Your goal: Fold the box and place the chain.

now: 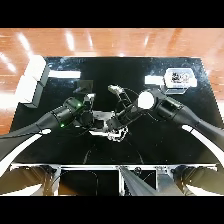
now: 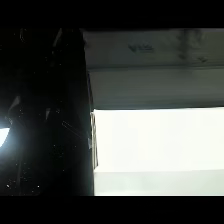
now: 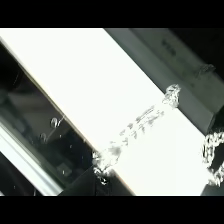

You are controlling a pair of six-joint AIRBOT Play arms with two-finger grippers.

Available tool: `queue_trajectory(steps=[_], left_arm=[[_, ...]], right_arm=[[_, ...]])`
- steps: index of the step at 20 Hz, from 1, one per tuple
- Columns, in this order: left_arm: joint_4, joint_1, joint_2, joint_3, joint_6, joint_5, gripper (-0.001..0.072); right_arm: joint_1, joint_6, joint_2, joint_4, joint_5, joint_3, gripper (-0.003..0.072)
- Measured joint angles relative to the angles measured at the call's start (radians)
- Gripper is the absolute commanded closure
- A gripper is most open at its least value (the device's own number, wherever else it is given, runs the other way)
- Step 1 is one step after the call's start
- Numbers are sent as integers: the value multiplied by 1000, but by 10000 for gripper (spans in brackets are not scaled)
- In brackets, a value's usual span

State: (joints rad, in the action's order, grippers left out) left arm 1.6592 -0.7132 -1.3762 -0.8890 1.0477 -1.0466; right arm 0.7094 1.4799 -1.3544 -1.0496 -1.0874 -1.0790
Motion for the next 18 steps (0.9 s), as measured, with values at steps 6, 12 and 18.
queue_trajectory(steps=[6,12,18], left_arm=[[0,0,0,0,0,2,679],[0,0,0,0,0,2,679],[0,0,0,0,1,2,679]], right_arm=[[2,58,-40,-43,69,1,642],[2,71,-52,-56,59,0,26],[-8,49,-16,-73,-36,1,26]])
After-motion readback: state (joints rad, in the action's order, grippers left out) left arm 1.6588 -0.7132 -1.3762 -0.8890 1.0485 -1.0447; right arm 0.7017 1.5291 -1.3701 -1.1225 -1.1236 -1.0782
